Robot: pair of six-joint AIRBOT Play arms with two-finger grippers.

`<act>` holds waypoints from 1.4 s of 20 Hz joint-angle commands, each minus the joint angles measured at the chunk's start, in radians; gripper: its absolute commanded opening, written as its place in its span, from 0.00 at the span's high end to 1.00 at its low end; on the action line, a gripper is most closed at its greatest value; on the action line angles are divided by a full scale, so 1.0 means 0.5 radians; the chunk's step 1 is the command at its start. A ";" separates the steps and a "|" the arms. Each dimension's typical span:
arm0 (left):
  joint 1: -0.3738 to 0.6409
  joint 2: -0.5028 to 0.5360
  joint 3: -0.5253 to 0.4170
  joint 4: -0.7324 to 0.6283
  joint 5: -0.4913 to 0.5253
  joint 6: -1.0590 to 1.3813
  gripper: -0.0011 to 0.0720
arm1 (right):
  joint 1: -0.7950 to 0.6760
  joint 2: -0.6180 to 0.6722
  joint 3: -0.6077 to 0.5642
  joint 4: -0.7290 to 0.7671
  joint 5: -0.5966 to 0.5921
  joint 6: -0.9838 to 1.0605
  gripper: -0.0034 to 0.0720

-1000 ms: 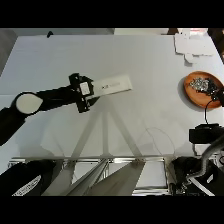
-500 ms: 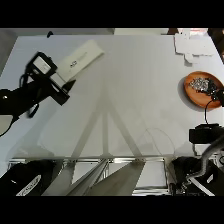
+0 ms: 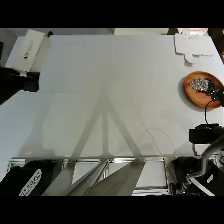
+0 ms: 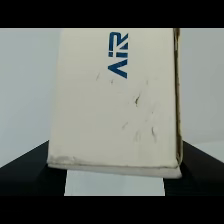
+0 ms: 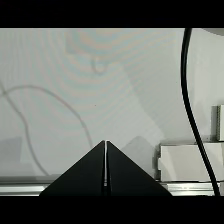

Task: Fold the box and place the chain.

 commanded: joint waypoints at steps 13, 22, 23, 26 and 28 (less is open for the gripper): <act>0.320 -1.199 0.002 -0.182 0.382 0.025 0.98 | 0.000 0.001 0.001 0.000 0.000 0.000 0.94; 0.320 -1.350 0.002 -0.180 0.366 0.026 0.45 | 0.000 0.002 0.001 0.000 0.000 0.000 0.94; 0.320 -1.350 0.002 -0.180 0.352 0.027 0.20 | 0.000 0.002 0.001 0.000 0.000 0.000 0.94; 0.320 -1.319 0.002 -0.162 0.223 0.081 0.01 | 0.000 0.002 0.001 0.000 0.000 0.000 0.94; 0.320 -1.241 0.002 -0.160 0.145 0.163 0.02 | 0.000 0.002 0.001 0.000 0.000 0.000 0.94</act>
